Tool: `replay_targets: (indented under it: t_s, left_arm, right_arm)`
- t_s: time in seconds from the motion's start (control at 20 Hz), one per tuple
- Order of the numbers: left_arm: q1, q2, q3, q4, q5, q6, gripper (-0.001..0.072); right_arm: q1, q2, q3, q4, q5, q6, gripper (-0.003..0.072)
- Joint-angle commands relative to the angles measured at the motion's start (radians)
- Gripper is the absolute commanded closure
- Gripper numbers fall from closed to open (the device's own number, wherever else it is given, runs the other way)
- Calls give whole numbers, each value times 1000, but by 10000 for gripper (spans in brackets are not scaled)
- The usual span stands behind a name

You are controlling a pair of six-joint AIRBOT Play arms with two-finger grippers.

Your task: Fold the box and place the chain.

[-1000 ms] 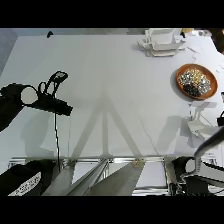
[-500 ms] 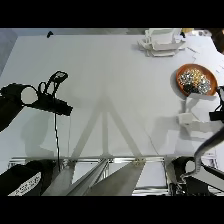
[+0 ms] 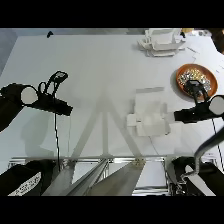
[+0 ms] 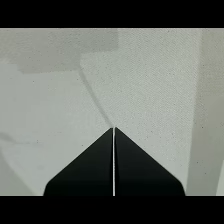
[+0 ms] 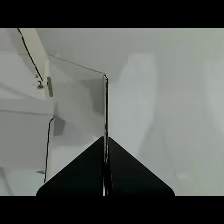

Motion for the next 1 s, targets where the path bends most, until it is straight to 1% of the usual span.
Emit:
replay_targets:
  t_s: [0.0, 0.2, 0.3, 0.35, 0.55, 0.65, 0.7, 0.75, 0.8, 0.85, 0.9, 0.95]
  left_arm:
    - [-1, 0, -1, 0, 0, 0, 700]
    - [-1, 0, -1, -24, 1, 0, 700]
    - [0, -2, -1, 6, 43, -1, 700]
    - [0, -2, -1, 0, 68, -1, 700]
    - [-1, -1, -1, -111, 74, 1, 700]
    - [-1, -1, -1, -121, 115, 8, 700]
    - [-1, -2, -1, -137, 137, 8, 679]
    - [-1, -4, -1, -176, 165, 24, 481]
    - [-1, -10, -1, -248, 193, 102, 235]
    - [-1, -19, 0, -378, 201, 283, 189]
    - [1, -26, 1, -528, 195, 458, 190]
    - [1, -38, 10, -671, 177, 614, 213]
  right_arm:
    - [185, 135, -89, 97, -114, 132, 679]
    - [371, 159, -152, 87, -203, 228, 678]
    - [431, 159, -159, 74, -248, 261, 678]
    - [446, 159, -159, 69, -260, 280, 678]
    - [457, 159, -159, 61, -272, 298, 677]
    - [457, 159, -159, 62, -270, 298, 677]
    - [457, 159, -159, 62, -269, 298, 677]
    - [457, 159, -159, 62, -269, 298, 677]
    - [457, 159, -159, 63, -269, 298, 677]
    - [457, 159, -159, 67, -267, 298, 677]
    - [457, 159, -159, 75, -265, 298, 677]
    - [457, 159, -159, 89, -262, 298, 677]
